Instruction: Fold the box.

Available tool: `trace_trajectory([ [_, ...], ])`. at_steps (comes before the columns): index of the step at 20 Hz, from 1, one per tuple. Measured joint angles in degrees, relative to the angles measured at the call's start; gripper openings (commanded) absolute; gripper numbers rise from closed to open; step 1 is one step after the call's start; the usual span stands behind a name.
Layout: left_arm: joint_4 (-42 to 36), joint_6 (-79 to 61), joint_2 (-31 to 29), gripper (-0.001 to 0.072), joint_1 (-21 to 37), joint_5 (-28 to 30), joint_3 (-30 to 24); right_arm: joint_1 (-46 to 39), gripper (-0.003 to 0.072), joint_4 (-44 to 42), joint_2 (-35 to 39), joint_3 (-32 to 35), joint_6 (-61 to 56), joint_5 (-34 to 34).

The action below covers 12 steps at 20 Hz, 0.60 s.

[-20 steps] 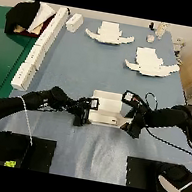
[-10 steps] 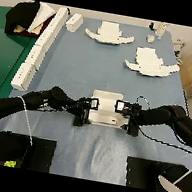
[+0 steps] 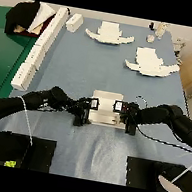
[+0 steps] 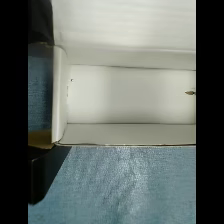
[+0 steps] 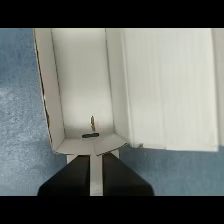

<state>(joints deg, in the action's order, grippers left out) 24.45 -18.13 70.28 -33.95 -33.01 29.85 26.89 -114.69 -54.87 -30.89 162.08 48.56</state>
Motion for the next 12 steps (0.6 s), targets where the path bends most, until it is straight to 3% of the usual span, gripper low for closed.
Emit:
trace_trajectory([
  [7, 0.00, 0.02, 0.00, 0.0510, 0.00, -0.02, 0.02, 0.31, 0.0013, -6.27, -2.91, 0.00, 5.77, -2.49],
  [8, 0.00, 0.02, 0.00, 0.0510, 0.00, 0.00, 0.00, 0.31, 0.0069, -7.19, -3.32, 0.00, 6.56, -2.99],
  [10, 0.00, 0.04, 0.00, 0.0510, 0.00, 0.00, 0.02, 0.33, 0.0465, -8.35, -3.93, 0.00, 7.69, -3.61],
  [11, -0.02, 0.11, 0.00, 0.0509, 0.00, 0.00, 0.00, 0.33, 0.0525, -8.68, -4.13, 0.00, 8.02, -3.72],
  [12, -0.04, 0.13, 0.00, 0.0509, 0.00, 0.04, 0.00, 0.35, 0.0525, -8.92, -4.28, 0.00, 8.35, -3.93],
])
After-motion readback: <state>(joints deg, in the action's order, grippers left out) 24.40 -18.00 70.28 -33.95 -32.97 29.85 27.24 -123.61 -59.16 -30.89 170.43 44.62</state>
